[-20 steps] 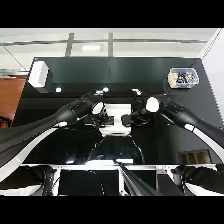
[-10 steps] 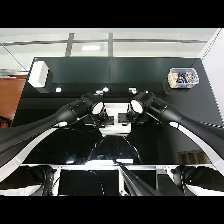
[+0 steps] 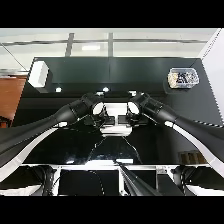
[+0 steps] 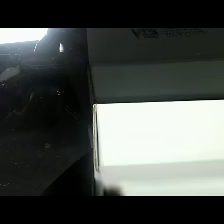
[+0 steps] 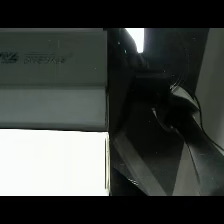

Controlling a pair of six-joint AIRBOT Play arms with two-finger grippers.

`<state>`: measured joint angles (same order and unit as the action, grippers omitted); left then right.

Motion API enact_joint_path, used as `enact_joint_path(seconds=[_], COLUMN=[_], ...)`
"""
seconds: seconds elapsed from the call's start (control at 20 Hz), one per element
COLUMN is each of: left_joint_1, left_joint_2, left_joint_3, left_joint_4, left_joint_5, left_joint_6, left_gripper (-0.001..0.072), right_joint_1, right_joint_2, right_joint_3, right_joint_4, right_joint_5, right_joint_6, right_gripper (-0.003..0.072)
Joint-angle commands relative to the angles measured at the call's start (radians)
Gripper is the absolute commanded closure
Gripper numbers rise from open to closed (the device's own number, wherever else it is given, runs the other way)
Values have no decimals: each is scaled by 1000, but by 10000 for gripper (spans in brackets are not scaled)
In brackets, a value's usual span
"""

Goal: Fold the box and place the chain.

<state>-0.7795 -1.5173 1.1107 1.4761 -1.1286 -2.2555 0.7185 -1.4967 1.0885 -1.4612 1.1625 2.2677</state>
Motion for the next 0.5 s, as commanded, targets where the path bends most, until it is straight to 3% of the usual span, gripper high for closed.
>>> enact_joint_path(seconds=[0.0, 0.15, 0.2, 0.25, 0.35, 0.45], left_joint_1=[1, 1, 1, 1, 1, 1], left_joint_2=[0, 0, 0, 0, 0, 0], left_joint_3=[1, 1, 1, 1, 1, 1], left_joint_4=[4, 4, 5, 4, 5, 5], left_joint_5=[-2, -2, -2, -2, -2, -2], left_joint_6=[0, 0, 0, 0, 0, 0], left_gripper=[685, 685, 685, 685, 685, 685], right_joint_1=[1, 1, 1, 1, 1, 0], right_joint_2=[-2, -2, -2, -2, -2, -1], right_joint_3=[1, 1, 1, 1, 1, 1], right_joint_4=[-6, -5, -5, -5, 3, 9], right_joint_5=[4, 4, 3, 3, 2, -3], right_joint_6=[2, -1, -1, -1, -26, -31], right_gripper=[670, 667, 542, 500, 671, 670])
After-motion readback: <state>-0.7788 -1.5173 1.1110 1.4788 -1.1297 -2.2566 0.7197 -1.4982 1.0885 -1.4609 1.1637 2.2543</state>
